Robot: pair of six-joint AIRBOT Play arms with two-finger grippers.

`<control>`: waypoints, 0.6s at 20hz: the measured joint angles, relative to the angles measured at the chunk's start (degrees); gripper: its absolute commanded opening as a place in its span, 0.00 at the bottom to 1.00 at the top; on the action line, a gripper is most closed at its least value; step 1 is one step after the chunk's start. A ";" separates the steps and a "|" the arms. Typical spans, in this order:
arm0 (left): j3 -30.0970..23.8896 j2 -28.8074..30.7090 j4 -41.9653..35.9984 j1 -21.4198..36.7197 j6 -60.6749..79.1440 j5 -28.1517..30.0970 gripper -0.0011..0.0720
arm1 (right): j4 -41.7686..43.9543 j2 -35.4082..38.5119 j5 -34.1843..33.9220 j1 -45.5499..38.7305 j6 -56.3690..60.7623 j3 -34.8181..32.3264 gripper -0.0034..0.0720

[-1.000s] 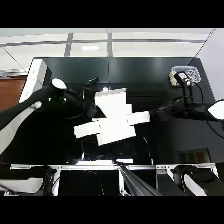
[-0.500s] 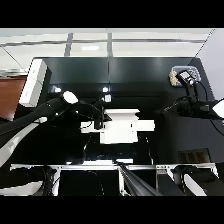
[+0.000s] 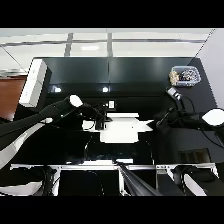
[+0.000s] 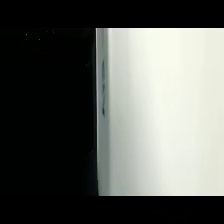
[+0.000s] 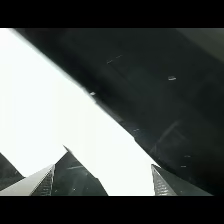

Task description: Fold the box and place the chain.

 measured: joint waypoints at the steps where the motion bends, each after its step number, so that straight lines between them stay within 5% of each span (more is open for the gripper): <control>1: 0.07 -0.02 0.83 -0.04 0.04 0.17 0.05 | 0.76 0.00 -0.24 0.59 -1.95 -1.11 0.99; 12: 0.70 -0.04 5.57 -0.04 -0.33 0.52 0.05 | 2.75 -1.03 -11.02 14.58 -17.57 -5.68 0.99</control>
